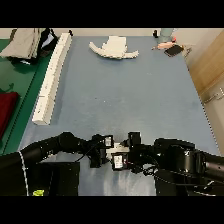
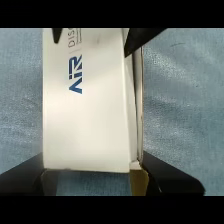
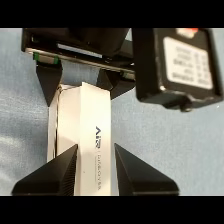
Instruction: Fold the box.
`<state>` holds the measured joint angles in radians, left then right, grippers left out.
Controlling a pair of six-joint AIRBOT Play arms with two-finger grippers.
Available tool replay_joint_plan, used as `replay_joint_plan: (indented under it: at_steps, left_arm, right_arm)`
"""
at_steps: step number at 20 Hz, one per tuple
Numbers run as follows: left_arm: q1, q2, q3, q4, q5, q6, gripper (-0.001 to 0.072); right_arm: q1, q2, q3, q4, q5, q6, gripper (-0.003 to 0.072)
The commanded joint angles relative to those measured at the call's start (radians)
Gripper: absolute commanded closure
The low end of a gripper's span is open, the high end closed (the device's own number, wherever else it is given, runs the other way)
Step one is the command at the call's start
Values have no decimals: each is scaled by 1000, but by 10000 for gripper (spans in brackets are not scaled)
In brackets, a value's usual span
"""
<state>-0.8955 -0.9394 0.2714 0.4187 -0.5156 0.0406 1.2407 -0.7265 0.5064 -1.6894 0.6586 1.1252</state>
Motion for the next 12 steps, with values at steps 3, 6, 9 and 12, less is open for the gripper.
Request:
replay_joint_plan:
  at_steps: [3,6,9,12]
  left_arm:
    - [-1,0,0,-3,0,-4,303]
    - [-1,0,0,-3,0,-4,303]
    - [-1,0,0,-3,0,-4,303]
    - [-1,0,0,-3,0,-4,303]
  right_arm:
    - [1,38,1,63,0,0,357]
    - [1,40,1,71,2,0,259]
    - [0,32,0,69,6,0,261]
    - [-1,17,0,29,6,18,262]
